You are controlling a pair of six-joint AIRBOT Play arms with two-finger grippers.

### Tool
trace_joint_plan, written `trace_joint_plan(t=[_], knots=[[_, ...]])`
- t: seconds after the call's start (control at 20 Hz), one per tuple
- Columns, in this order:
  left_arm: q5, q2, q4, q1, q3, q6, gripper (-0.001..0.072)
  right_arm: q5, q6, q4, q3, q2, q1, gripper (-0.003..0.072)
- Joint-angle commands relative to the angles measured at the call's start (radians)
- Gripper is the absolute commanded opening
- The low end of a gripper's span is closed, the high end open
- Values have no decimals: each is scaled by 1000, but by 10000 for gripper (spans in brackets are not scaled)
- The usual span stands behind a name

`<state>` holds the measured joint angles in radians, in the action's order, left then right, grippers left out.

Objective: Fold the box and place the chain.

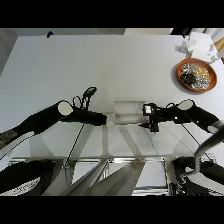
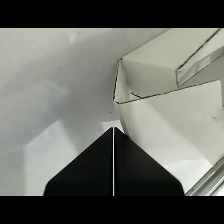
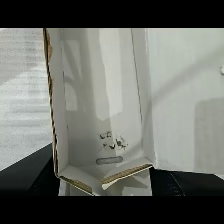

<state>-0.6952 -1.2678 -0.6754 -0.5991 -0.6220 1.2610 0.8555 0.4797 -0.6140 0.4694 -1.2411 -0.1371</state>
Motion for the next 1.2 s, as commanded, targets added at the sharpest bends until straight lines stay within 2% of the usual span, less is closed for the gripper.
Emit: trace_joint_plan(t=[0.0, 0.1, 0.2, 0.45, 1.15], knots=[[24, 6, 32, -27, -2, -4, 10, 1, 0, 1, 0, 1, -1, 412], [33, 6, 39, -41, -6, -4, 56, 0, 0, 1, 0, 1, -1, 412], [33, 6, 39, -51, -21, -4, 153, 1, 0, 0, 0, 1, -1, 412], [20, 6, 39, -51, -51, -3, 154, 1, 0, 0, 0, 1, -1, 412], [-3, 6, 70, -49, -55, -3, 155, 1, 0, 1, 0, 1, -1, 412]])
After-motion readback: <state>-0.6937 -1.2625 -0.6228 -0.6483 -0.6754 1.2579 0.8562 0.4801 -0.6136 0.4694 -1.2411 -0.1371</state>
